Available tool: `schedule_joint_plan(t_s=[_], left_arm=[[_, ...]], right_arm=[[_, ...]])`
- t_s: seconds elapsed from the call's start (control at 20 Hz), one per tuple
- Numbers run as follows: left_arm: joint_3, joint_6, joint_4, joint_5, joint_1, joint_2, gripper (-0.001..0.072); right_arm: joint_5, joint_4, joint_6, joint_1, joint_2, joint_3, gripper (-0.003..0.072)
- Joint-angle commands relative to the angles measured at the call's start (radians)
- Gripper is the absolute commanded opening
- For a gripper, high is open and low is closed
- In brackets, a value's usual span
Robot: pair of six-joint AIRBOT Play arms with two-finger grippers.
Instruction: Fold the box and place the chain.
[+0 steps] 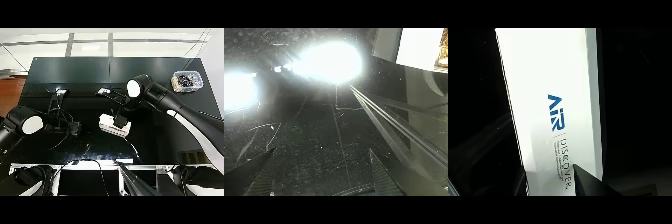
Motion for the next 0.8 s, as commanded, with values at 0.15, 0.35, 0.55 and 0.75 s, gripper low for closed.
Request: schedule_joint_plan(t_s=[0.15, 0.35, 0.55, 0.75], left_arm=[[0.000, 0.000, 0.000, 0.001, 0.000, -0.001, 0.0699], [0.000, 0.000, 0.000, 0.001, 0.000, -0.001, 0.0699], [0.000, 0.000, 0.000, 0.001, 0.000, -0.001, 0.0699], [0.000, 0.000, 0.000, 0.001, 0.000, -0.001, 0.0699]], right_arm=[[0.003, -0.018, 0.001, 0.002, -0.001, 0.000, 0.0317], [0.003, -0.018, 0.000, 0.011, -0.004, 0.000, 0.0317], [-0.009, -0.022, 0.000, 0.028, -0.006, -0.010, 0.0318], [-0.010, -0.022, 0.000, 0.031, -0.006, -0.026, 0.0318]])
